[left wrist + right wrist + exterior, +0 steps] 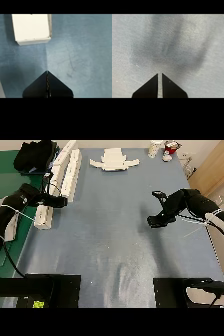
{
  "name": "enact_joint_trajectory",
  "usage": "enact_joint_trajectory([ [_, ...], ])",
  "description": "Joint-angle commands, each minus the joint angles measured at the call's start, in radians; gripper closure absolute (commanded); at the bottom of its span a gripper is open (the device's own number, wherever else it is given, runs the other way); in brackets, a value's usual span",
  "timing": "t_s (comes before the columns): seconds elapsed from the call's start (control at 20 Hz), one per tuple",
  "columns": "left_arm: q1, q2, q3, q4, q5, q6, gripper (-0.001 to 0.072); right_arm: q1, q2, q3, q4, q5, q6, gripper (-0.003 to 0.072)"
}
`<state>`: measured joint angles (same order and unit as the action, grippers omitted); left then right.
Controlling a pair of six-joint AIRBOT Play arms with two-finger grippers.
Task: Fold the box.
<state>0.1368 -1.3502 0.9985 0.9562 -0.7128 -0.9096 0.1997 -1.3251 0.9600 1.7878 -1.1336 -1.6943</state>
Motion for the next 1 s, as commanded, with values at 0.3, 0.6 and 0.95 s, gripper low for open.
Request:
enact_joint_trajectory([
  [0.3,-0.088,0.374,-0.116,0.018,-0.342,-0.179,0.0702,0.000,0.000,0.001,0.000,0.000,0.000,0.0609],
  [0.6,-0.344,0.625,-0.436,0.018,-0.231,-0.335,0.0701,0.000,0.000,0.001,0.000,0.000,0.000,0.0608],
  [0.95,-0.436,0.633,-0.503,0.009,-0.165,-0.340,0.0696,0.000,0.000,0.001,0.000,0.000,0.000,0.0608],
])
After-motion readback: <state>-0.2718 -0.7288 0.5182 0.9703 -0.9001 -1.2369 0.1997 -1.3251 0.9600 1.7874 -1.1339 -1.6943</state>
